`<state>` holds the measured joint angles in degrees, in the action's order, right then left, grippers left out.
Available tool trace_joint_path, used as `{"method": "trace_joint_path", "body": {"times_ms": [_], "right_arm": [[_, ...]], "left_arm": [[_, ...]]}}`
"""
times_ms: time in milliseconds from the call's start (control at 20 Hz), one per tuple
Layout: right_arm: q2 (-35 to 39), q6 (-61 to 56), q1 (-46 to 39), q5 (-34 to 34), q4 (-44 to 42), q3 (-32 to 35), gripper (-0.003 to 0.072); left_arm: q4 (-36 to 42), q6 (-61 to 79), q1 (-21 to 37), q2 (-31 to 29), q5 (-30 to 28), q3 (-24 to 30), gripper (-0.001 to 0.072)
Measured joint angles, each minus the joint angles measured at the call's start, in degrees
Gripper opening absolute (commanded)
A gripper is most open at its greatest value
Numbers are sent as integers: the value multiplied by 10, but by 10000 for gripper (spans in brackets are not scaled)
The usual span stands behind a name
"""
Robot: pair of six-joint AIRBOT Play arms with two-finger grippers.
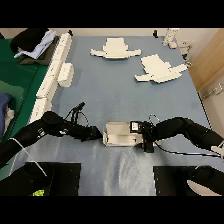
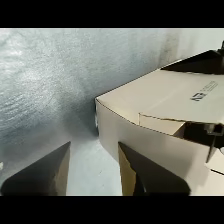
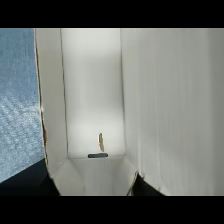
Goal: Fold the box.
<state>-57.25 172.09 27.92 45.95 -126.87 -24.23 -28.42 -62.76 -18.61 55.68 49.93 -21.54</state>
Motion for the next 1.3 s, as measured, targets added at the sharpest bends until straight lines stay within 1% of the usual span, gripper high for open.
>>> {"method": "trace_joint_path", "body": {"times_ms": [350,550,650,1100,1200,1300], "right_arm": [[0,0,0,0,0,0,566],[0,0,0,0,0,0,567],[0,0,0,0,0,0,566],[0,0,0,0,0,0,567],[0,0,0,0,0,0,566],[0,0,0,0,0,0,567]], "left_arm": [[1,-11,-2,0,22,-19,416],[3,-13,-2,0,60,-38,416],[6,-13,-2,0,69,-42,416],[12,-18,-7,0,50,-49,414],[-13,-47,-22,0,42,-57,415],[-51,-92,-53,0,28,-72,415]]}}
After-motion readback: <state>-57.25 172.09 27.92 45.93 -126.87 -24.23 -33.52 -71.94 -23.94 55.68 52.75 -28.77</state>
